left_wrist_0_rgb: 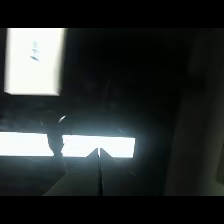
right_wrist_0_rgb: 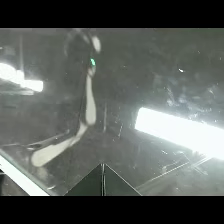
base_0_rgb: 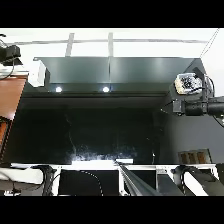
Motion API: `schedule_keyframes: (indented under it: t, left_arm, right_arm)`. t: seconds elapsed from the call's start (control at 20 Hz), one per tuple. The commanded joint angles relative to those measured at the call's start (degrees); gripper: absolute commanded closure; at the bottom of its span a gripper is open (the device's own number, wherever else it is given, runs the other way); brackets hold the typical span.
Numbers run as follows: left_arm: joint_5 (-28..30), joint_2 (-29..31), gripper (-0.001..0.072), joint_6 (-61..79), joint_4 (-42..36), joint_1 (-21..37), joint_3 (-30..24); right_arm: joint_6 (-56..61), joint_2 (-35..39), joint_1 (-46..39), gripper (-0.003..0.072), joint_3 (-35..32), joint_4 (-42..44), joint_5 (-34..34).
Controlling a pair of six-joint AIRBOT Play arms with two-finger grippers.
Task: Fold the box and place the chain.
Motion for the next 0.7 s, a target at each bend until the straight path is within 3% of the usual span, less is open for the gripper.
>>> schedule_keyframes:
  t: [0.0, 0.15, 0.25, 0.4, 0.65]
  left_arm:
    - [14.6, 21.1, 0.0684, 2.5, -4.1, -6.5, -25.7]
    - [32.7, 41.2, 0.0684, 3.7, -4.6, -15.3, -54.9]
    - [38.8, 50.8, 0.0682, 3.7, -4.2, -17.8, -68.5]
    - [36.1, 58.5, 0.0683, 3.7, -4.1, -16.6, -75.6]
    - [35.6, 60.1, 0.0682, 3.7, -3.8, -15.4, -75.7]
  right_arm:
    - [-0.6, 5.1, 2.9, 0.0674, 0.0, -7.3, -7.7]
    - [-0.5, 6.5, 7.8, 0.0673, -2.3, -14.5, -25.3]
    - [0.4, 6.5, 8.2, 0.0673, -6.6, -15.3, -38.7]
    - [1.2, 6.5, 6.0, 0.0673, -9.3, -17.6, -46.9]
    - [1.0, 6.5, 3.6, 0.0676, -9.3, -22.1, -40.3]
